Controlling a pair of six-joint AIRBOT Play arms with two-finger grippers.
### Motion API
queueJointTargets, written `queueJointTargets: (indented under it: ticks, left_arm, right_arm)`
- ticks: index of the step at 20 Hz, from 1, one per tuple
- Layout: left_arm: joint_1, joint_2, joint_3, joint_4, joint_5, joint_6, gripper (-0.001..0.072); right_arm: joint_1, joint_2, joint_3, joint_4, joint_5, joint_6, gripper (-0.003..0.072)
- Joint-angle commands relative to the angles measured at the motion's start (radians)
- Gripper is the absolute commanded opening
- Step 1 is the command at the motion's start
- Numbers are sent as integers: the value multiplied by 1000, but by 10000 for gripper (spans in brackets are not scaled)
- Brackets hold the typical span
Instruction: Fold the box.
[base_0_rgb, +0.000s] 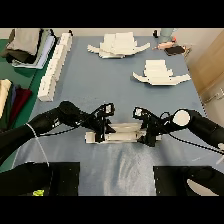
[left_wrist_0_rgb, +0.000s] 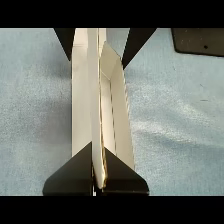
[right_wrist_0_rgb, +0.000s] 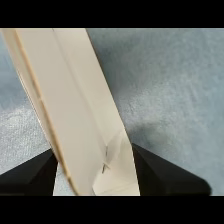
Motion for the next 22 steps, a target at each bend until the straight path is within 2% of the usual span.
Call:
queueJointTargets:
  ticks: [1, 8, 17, 22]
  left_arm:
    - [0, 0, 1, 0, 0, 0, 16]
    - [0, 0, 1, 0, 0, 0, 15]
    - [0, 0, 1, 0, 0, 0, 16]
    - [0, 0, 1, 0, 0, 0, 15]
  right_arm:
    - [-16, -18, 1, 33, 29, -48, 718]
    - [-16, -78, 0, 138, 37, -300, 715]
    - [-90, -130, -44, 184, 10, -435, 715]
    - [-90, -130, -80, 267, -29, -558, 694]
